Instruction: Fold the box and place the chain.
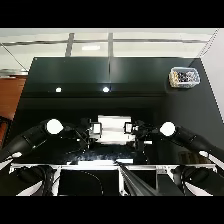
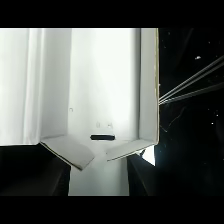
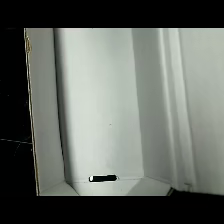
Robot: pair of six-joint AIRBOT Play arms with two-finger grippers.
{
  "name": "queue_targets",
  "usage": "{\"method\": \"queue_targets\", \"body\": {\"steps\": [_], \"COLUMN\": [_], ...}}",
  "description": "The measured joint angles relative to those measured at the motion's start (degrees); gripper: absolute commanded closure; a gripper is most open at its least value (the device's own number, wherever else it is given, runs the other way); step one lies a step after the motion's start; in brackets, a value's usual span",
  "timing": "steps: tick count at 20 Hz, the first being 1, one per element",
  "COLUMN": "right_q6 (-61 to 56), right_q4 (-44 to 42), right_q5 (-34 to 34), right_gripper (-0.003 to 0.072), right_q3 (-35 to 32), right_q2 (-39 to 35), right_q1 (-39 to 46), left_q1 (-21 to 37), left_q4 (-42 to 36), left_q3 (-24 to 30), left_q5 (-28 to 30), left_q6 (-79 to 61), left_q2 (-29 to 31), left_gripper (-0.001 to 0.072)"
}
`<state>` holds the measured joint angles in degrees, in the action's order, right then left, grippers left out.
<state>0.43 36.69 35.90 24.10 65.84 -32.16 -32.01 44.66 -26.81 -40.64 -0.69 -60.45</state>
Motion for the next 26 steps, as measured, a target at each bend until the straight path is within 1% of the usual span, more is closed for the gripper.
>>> {"method": "queue_targets", "body": {"steps": [1, 3, 8, 11, 13, 15, 16, 17, 18, 19, 20, 21, 22, 24, 25, 26], "right_q6": [0.0, 0.02, 0.02, 0.02, 0.04, 0.04, 0.04, 0.02, 0.02, 0.02, 0.02, 0.04, 0.04, -0.02, 0.0, 0.02], "right_q4": [0.0, 0.0, 0.0, 0.0, 0.02, 0.02, 0.02, 0.02, 0.0, 0.0, 0.02, 0.02, 0.02, -0.04, -0.02, 0.0], "right_q5": [0.0, 0.0, 0.02, 0.02, 0.02, 0.02, 0.02, 0.02, 0.02, 0.02, 0.02, 0.02, 0.02, 0.02, 0.02, 0.02], "right_gripper": [0.0483, 0.0483, 0.0484, 0.0483, 0.0483, 0.0484, 0.0483, 0.0483, 0.0483, 0.0483, 0.0483, 0.0483, 0.0483, 0.0483, 0.0484, 0.0484], "right_q3": [0.02, 0.02, 0.0, 0.02, 0.02, 0.02, 0.02, 0.0, 0.02, 0.02, 0.02, 0.02, 0.02, 0.02, 0.02, 0.02], "right_q2": [0.0, 0.0, 0.0, 0.0, 0.0, 0.0, 0.0, 0.0, 0.0, 0.0, 0.0, 0.0, 0.0, 0.0, 0.0, 0.0], "right_q1": [0.0, 0.0, 0.0, 0.0, 0.0, 0.0, 0.0, 0.0, 0.0, 0.0, 0.0, 0.0, 0.0, 0.0, 0.0, 0.0], "left_q1": [0.0, 0.0, 0.0, -0.31, -0.74, -0.96, -1.03, -1.09, -1.09, -1.14, -1.16, -1.18, -1.2, -1.22, -1.2, -1.2], "left_q4": [-0.79, -2.45, -6.56, -11.34, -12.63, -12.92, -12.9, -12.81, -12.57, -12.5, -12.37, -12.17, -12.07, -11.96, -12.0, -11.96], "left_q3": [-0.04, -0.11, -0.13, -0.13, -0.13, -0.15, -0.15, -0.15, -0.15, -0.15, -0.15, -0.15, -0.15, -0.15, -0.15, -0.15], "left_q5": [-0.02, -0.07, -0.42, -0.35, -0.28, -0.28, -0.31, -0.28, -0.28, -0.28, -0.26, -0.15, -0.13, -0.31, -0.17, 0.0], "left_q6": [0.02, 0.02, 0.02, -0.02, -0.28, -0.44, -0.48, -0.48, -0.52, -0.63, -0.61, -0.59, -0.59, -0.66, -0.57, -0.48], "left_q2": [0.0, -0.04, -0.42, -1.7, -2.75, -3.39, -3.52, -3.67, -3.74, -3.8, -3.87, -3.91, -3.91, -3.91, -3.91, -3.85], "left_gripper": [0.0378, 0.0438, 0.0439, 0.0439, 0.0446, 0.0564, 0.0568, 0.0565, 0.049, 0.0366, 0.035, 0.046, 0.0615, 0.0357, 0.0377, 0.0596]}}
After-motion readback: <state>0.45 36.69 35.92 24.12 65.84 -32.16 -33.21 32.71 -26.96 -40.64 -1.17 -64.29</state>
